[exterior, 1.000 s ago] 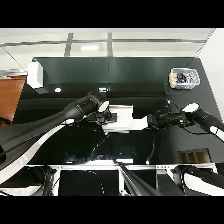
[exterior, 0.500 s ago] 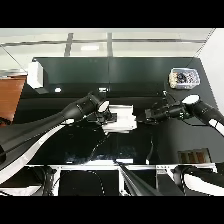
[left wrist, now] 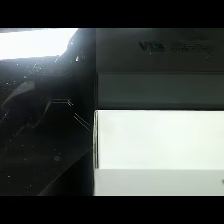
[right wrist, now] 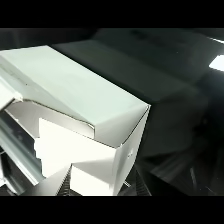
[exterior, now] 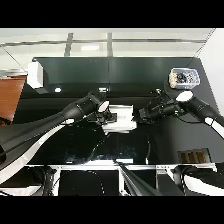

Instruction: Fold the box and place the chain.

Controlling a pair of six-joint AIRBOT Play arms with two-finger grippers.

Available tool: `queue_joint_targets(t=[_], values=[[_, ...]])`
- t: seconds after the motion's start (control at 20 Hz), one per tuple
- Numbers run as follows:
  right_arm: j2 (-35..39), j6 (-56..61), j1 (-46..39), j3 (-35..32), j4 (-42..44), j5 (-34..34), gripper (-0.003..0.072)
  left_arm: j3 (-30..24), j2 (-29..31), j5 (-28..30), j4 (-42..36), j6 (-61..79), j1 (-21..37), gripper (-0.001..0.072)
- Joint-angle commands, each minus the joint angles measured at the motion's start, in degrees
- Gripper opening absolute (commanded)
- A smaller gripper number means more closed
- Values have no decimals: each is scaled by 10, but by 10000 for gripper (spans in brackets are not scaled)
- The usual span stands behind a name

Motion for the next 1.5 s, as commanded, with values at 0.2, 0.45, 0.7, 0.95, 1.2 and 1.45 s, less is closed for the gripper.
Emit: queue_joint_targets(t=[0.2,0.45,0.7,0.95,1.2,1.45], values=[[0,223,113,71,-154,-37,352,0,0,0,0,0,0,27],[0,338,178,88,-261,-62,352,0,0,0,0,0,0,27],[-1,476,229,91,-370,-101,322,0,0,0,0,0,0,27],[-6,607,269,92,-473,-97,322,0,0,0,0,0,0,27],[-43,620,285,140,-486,-56,322,0,0,-1,0,0,0,27],[-70,638,304,165,-500,-40,322,0,0,-2,0,0,0,27]])
